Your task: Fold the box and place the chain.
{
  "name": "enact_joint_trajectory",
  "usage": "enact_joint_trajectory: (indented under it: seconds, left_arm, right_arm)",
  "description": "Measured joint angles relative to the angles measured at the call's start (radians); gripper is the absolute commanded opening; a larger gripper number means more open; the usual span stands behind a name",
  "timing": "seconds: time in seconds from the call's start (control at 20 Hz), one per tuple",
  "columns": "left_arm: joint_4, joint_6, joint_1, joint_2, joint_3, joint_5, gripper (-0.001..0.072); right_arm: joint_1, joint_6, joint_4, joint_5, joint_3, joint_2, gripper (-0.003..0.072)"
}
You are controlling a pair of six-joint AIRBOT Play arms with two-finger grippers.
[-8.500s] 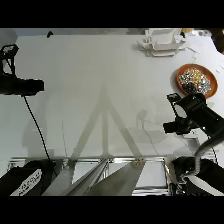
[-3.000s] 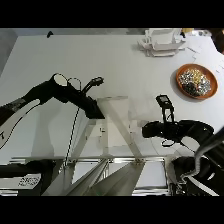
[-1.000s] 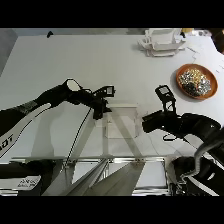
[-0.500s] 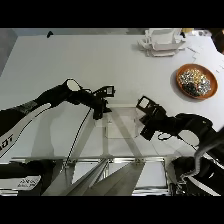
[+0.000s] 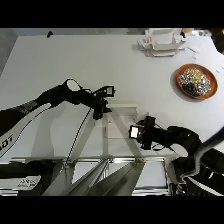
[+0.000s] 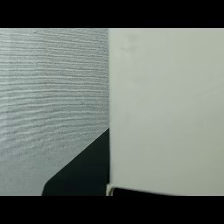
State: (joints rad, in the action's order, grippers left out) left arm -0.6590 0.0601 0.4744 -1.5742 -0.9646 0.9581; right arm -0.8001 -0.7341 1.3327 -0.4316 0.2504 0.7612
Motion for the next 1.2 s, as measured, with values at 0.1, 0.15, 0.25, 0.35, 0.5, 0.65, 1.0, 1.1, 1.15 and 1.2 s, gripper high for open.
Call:
enact_joint_trajectory:
  seconds: [0.1, 0.15, 0.25, 0.35, 0.5, 0.65, 1.0, 1.1, 1.15, 1.2]
  left_arm:
    - [0.0, 0.0, 0.0, 0.0, 0.0, 0.0, 0.0008]
    - [0.0, 0.0, 0.0, 0.0, 0.0, 0.0, 0.0008]
    - [0.0, 0.0, 0.0, 0.0, 0.0, 0.0, 0.0008]
    - [0.0, 0.0, 0.0, 0.0, 0.0, 0.0, 0.0008]
    - [0.0, 0.0, 0.0, 0.0, 0.0, 0.0, 0.0008]
    - [0.0, 0.0, 0.0, 0.0, 0.0, 0.0, 0.0008]
    - [0.0, -0.001, 0.0, 0.0, 0.0, -0.001, 0.0008]
    - [0.0, -0.003, 0.0, 0.0, 0.0, -0.007, 0.0008]
    - [0.0, -0.001, 0.0, 0.0, 0.0, -0.005, 0.0008]
    - [0.0, -0.001, 0.0, 0.0, 0.0, -0.004, 0.0008]
  right_arm:
    - [-0.039, 0.006, 0.011, 0.026, -0.021, -0.002, 0.0557]
    - [-0.051, 0.003, 0.021, 0.034, -0.028, 0.003, 0.0557]
    - [-0.067, -0.022, 0.06, 0.044, -0.036, 0.023, 0.0557]
    - [-0.075, -0.054, 0.1, 0.053, -0.04, 0.043, 0.0556]
    - [-0.079, -0.1, 0.134, 0.071, -0.042, 0.061, 0.0535]
    - [-0.062, -0.124, 0.151, 0.077, -0.042, 0.077, 0.0535]
    - [-0.015, -0.151, 0.207, 0.116, -0.029, 0.095, 0.0535]
    - [-0.01, -0.155, 0.224, 0.103, -0.005, 0.093, 0.0535]
    - [-0.008, -0.157, 0.224, 0.114, 0.011, 0.093, 0.0536]
    - [-0.005, -0.156, 0.236, 0.109, 0.022, 0.092, 0.0536]
